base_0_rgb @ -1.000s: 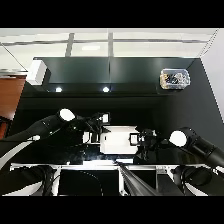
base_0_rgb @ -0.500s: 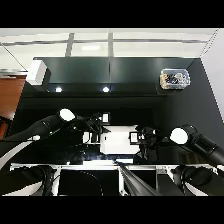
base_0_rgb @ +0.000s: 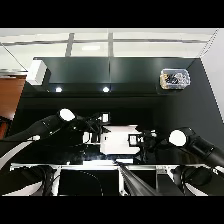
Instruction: Fold the box and place the chain.
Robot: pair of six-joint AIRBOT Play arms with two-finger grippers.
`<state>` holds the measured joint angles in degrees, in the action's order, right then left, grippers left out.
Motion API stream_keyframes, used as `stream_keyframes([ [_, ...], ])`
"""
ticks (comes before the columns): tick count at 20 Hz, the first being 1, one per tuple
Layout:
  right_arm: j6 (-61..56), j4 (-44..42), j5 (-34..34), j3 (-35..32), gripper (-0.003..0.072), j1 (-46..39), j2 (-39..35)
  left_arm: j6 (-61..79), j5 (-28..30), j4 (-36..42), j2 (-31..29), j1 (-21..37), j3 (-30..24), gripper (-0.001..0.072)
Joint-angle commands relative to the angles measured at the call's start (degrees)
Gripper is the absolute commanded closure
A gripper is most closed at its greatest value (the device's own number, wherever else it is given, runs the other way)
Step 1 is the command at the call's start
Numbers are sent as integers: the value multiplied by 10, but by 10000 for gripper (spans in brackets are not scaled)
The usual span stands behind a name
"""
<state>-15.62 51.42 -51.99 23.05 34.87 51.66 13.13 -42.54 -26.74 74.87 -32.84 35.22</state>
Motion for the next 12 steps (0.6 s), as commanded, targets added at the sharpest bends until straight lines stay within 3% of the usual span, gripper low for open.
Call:
stream_keyframes([
  [1,0,-10,57,-7,37,10,0,0,1,0,0,0,0,685],
  [7,-5,-52,90,-11,38,9,0,-1,1,0,0,0,0,685],
  [12,-52,25,81,12,38,9,-10,-1,1,0,0,0,0,685],
])
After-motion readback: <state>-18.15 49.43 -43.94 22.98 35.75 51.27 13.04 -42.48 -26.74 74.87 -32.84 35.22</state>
